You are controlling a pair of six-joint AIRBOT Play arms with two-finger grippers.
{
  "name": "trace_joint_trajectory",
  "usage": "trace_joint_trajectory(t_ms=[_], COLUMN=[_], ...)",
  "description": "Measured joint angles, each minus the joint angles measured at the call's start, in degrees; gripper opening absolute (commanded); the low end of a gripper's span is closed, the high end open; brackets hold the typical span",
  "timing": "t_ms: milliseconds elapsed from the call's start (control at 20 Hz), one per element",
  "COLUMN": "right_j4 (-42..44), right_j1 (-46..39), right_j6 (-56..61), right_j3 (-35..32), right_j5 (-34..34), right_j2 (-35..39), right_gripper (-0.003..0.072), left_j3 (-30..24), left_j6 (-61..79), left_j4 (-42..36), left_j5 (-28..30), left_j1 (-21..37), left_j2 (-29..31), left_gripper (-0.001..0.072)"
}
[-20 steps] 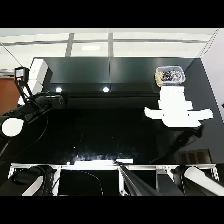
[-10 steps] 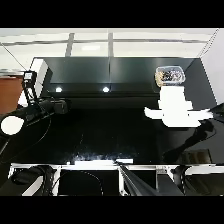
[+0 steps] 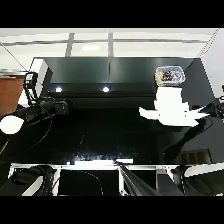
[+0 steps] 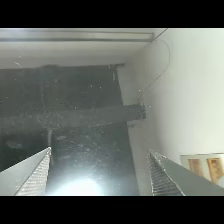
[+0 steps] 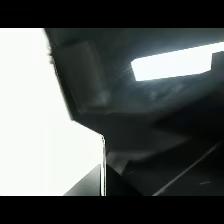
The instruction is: Fold the box and place the chain.
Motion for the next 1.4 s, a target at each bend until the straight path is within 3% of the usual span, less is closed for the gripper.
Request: trace_joint_trajectory(t_ms=[200,350,550,750,850,950,1150,1400], right_j4=[3.6,7.0,16.0,21.1,22.2,22.5,22.3,22.3], right_j1=[4.0,9.8,22.1,37.5,44.9,51.0,58.0,60.3], right_j6=[0.0,0.0,-0.9,-2.0,-2.1,-2.1,-1.7,-0.9], right_j3=[-8.0,-17.7,-34.4,-50.6,-56.5,-60.2,-63.1,-64.0], right_j5=[-0.3,-5.4,-20.3,-35.3,-41.1,-45.8,-50.7,-52.9], right_j2=[7.4,16.0,32.4,50.3,57.8,62.7,66.6,67.8], right_gripper=[0.0011,0.0011,0.0012,0.0012,0.0012,0.0012,0.0012,0.0012], left_j3=[0.0,0.0,0.0,0.1,0.1,0.1,0.1,1.1], left_j6=[0.0,0.0,0.0,0.2,2.0,8.5,28.4,48.4], left_j4=[-1.2,-2.8,-5.0,-7.5,-12.5,-22.2,-44.6,-55.8], left_j5=[0.6,0.7,-0.2,-2.4,-2.3,-2.8,-12.2,-24.2], left_j1=[0.0,-0.3,-2.3,-5.8,-5.9,-4.4,0.5,1.4], left_j2=[0.0,-0.4,-2.9,-9.4,-13.6,-18.0,-28.6,-40.5], left_gripper=[0.0707,0.0707,0.0707,0.0707,0.0707,0.0707,0.0707,0.0699])
